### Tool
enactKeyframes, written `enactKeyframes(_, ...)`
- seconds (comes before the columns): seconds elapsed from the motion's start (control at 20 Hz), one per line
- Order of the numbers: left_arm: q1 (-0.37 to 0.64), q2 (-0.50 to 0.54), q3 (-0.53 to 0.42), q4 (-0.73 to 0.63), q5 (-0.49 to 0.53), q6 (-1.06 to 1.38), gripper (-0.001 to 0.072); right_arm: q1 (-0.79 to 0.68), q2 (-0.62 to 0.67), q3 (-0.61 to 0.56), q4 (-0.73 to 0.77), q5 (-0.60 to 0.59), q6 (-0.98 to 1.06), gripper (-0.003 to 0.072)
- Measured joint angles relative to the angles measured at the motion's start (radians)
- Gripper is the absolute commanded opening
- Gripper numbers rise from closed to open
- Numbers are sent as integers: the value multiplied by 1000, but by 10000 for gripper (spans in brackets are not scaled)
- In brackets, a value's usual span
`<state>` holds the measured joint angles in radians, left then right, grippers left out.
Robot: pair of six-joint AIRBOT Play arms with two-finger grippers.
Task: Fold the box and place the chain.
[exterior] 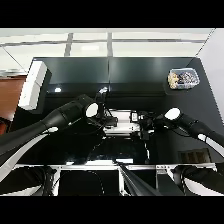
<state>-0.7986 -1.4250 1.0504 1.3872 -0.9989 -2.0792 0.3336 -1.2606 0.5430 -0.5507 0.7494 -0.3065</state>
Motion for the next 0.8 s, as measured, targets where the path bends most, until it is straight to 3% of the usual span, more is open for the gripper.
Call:
enactKeyframes(0.45,-31,-87,70,123,-87,-172,358,0,0,0,0,0,0,196)
enactKeyframes(0.8,-31,-104,92,141,-104,-256,358,0,0,0,0,0,0,196)
